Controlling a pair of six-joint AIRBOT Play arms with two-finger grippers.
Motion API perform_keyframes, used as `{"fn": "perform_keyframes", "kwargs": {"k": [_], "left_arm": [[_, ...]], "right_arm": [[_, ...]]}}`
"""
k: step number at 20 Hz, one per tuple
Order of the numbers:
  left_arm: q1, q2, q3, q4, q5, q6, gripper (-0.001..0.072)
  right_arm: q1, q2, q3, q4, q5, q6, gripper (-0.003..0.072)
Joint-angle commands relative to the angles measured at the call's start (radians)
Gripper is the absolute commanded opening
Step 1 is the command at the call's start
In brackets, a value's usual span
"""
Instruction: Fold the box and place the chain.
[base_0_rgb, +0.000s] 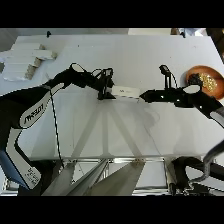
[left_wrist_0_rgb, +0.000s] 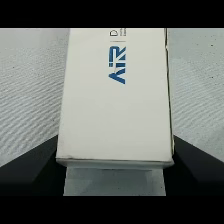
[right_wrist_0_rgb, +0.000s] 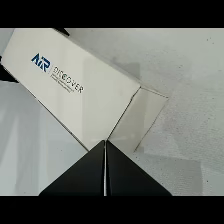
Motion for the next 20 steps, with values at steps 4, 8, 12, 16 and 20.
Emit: {"fn": "perform_keyframes", "kwargs": {"k": [4,8,12,16,20], "left_arm": [[-0.001,0.001,0.000,0.000,0.002,0.000,0.0396],[-0.001,0.001,0.000,-0.001,0.001,0.000,0.0396],[-0.001,0.001,0.000,-0.001,0.002,0.000,0.0396],[-0.001,0.001,0.000,-0.001,0.002,0.000,0.0396],[-0.001,0.001,0.000,-0.001,0.002,0.000,0.0396]], "right_arm": [[0.000,-0.004,-0.002,0.043,0.038,-0.036,0.0009],[0.000,0.071,0.000,0.137,0.040,-0.105,0.0010],[0.000,0.204,0.000,0.137,-0.011,-0.123,0.0011],[0.000,0.301,0.000,-0.026,-0.082,-0.100,0.0011],[0.000,0.314,0.011,-0.355,-0.078,0.147,0.0010]]}}
